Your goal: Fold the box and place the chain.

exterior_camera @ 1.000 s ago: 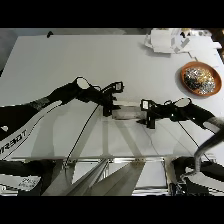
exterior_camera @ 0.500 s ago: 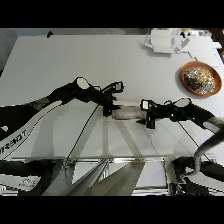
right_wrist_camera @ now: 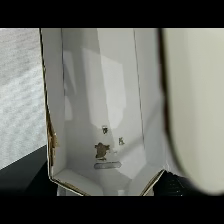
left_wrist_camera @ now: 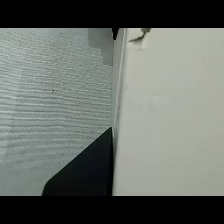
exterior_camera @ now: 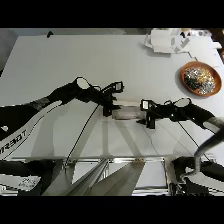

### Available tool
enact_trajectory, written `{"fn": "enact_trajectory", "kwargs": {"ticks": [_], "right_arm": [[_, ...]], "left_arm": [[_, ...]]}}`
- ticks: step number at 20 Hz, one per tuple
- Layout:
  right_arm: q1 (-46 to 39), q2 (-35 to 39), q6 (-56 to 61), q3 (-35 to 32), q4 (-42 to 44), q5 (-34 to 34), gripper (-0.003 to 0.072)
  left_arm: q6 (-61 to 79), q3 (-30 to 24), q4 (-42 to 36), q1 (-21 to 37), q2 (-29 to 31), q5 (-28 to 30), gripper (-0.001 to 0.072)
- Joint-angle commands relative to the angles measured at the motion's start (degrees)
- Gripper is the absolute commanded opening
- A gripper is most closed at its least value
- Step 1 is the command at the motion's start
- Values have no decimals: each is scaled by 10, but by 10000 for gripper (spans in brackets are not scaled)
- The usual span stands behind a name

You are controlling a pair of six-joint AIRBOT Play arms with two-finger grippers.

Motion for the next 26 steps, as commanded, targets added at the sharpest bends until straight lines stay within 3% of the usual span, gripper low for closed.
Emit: {"fn": "enact_trajectory", "kwargs": {"ticks": [1, 7, 8, 9, 10, 13, 17, 19, 20, 23, 26], "right_arm": [[0, 0, 0, 0, 0, 0, 295], [0, 0, 0, 0, 0, 0, 295], [0, 0, 0, 0, 0, 0, 295], [0, 0, 0, 0, 0, 0, 295], [0, 0, 0, 0, 0, 0, 295], [0, 0, 0, 0, 0, 0, 295], [0, 0, 0, 0, 0, 0, 295], [0, 0, 0, 0, 0, 0, 295], [0, 0, 0, 0, 0, 1, 295], [0, 0, 0, 0, 0, 0, 295], [0, 0, 0, 0, 0, 0, 295]], "left_arm": [[0, 0, 0, 0, -1, 0, 12], [0, 0, 0, 0, 0, 0, 17], [0, 0, 1, 0, 0, 0, 155], [0, 0, 5, 0, 4, 0, 441], [0, 0, 5, 0, 10, 0, 673], [-18, 0, 68, 0, 51, -16, 690], [-160, 0, 233, 0, 130, -47, 690], [-232, 0, 290, 0, 166, -81, 685], [-263, 0, 304, 0, 182, -96, 608], [-295, 0, 291, -2, 217, -153, 0], [-295, 0, 245, -22, 217, -169, 5]]}}
